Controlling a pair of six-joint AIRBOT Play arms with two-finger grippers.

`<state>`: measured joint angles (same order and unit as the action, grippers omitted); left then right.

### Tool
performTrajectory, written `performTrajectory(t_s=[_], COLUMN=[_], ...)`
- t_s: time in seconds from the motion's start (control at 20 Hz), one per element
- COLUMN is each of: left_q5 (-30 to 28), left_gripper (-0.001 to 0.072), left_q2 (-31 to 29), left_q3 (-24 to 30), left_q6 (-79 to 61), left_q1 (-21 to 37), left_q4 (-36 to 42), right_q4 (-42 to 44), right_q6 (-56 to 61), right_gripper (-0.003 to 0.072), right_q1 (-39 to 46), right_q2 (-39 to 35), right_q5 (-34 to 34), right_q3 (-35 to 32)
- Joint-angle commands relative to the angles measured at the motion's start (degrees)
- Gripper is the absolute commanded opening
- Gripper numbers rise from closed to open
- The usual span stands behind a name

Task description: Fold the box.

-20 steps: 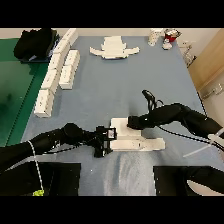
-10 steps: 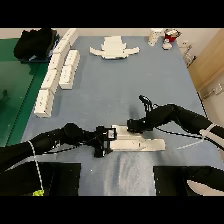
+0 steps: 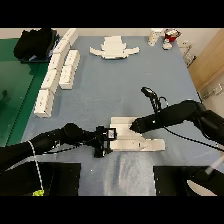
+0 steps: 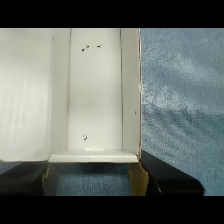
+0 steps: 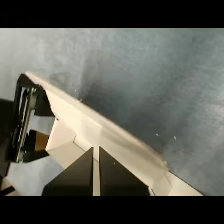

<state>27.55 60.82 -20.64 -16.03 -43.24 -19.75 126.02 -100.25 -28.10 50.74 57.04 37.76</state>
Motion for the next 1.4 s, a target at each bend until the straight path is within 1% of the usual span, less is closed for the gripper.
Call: performTrajectory(t_s=[0.0, 0.1, 0.15, 0.2, 0.25, 0.3, 0.4, 0.55, 0.6, 0.65, 0.7, 0.85, 1.1, 1.15, 1.2, 1.25, 1.3, 1.35], left_q5=[-0.04, -0.04, -0.04, -0.04, -0.04, -0.04, -0.04, -0.04, -0.04, -0.04, -0.04, -0.04, -0.04, -0.04, -0.04, -0.04, -0.04, -0.04], left_gripper=[0.0475, 0.0475, 0.0475, 0.0475, 0.0475, 0.0475, 0.0475, 0.0475, 0.0475, 0.0475, 0.0475, 0.0475, 0.0475, 0.0475, 0.0475, 0.0475, 0.0475, 0.0475], left_q2=[0.00, -0.02, 0.00, 0.00, -0.02, 0.00, 0.00, -0.02, 0.00, -0.02, 0.00, -0.02, 0.00, -0.02, 0.00, 0.00, 0.00, 0.00], left_q3=[-0.04, -0.04, -0.04, -0.04, -0.04, -0.04, -0.04, -0.04, -0.04, -0.04, -0.04, -0.04, -0.04, -0.04, -0.04, -0.04, -0.04, -0.04], left_q6=[0.02, 0.02, 0.02, 0.02, 0.02, 0.02, 0.04, 0.04, 0.02, 0.02, 0.02, 0.02, 0.02, 0.02, 0.02, 0.02, 0.04, 0.02], left_q1=[0.00, 0.00, 0.00, 0.00, 0.00, 0.00, 0.00, 0.00, 0.00, 0.00, 0.00, 0.00, 0.00, 0.00, 0.00, 0.00, 0.00, 0.00], left_q4=[0.00, 0.00, 0.00, 0.00, 0.00, 0.00, 0.00, 0.00, 0.00, 0.00, 0.00, 0.00, 0.00, 0.00, 0.00, 0.00, 0.00, 0.00], right_q4=[-6.91, -13.00, -16.11, -18.64, -20.48, -21.68, -22.03, -22.16, -22.40, -22.25, -21.99, -21.44, -17.29, -15.91, -14.75, -13.51, -12.55, -11.89], right_q6=[-9.31, -16.96, -19.10, -20.76, -21.75, -23.12, -25.16, -30.40, -32.06, -34.12, -36.09, -42.32, -51.45, -52.70, -53.02, -53.07, -53.09, -53.16], right_gripper=[0.0060, 0.0061, 0.0073, 0.0308, 0.0481, 0.0521, 0.0524, 0.0524, 0.0536, 0.0592, 0.0602, 0.0602, 0.0590, 0.0524, 0.0385, 0.0271, 0.0183, 0.0113], right_q1=[0.00, 0.00, 0.00, 0.00, 0.00, 0.00, 0.00, -0.09, -0.20, -0.26, -0.26, -0.48, -3.08, -3.34, -3.52, -3.82, -4.02, -4.20], right_q2=[-9.33, -13.68, -15.15, -16.11, -16.20, -15.76, -14.27, -11.15, -9.86, -8.66, -7.58, -5.11, -2.62, -2.60, -2.60, -2.60, -2.60, -2.60], right_q5=[9.62, 14.19, 15.41, 15.80, 15.82, 15.69, 13.66, 10.78, 9.94, 8.92, 8.07, 4.13, -1.22, -1.60, -1.49, -1.16, -0.90, -1.03], right_q3=[-0.17, -1.33, -2.05, -2.84, -3.58, -4.55, -6.67, -8.15, -8.15, -8.15, -8.17, -9.51, -10.88, -10.86, -10.86, -10.86, -10.86, -10.86])
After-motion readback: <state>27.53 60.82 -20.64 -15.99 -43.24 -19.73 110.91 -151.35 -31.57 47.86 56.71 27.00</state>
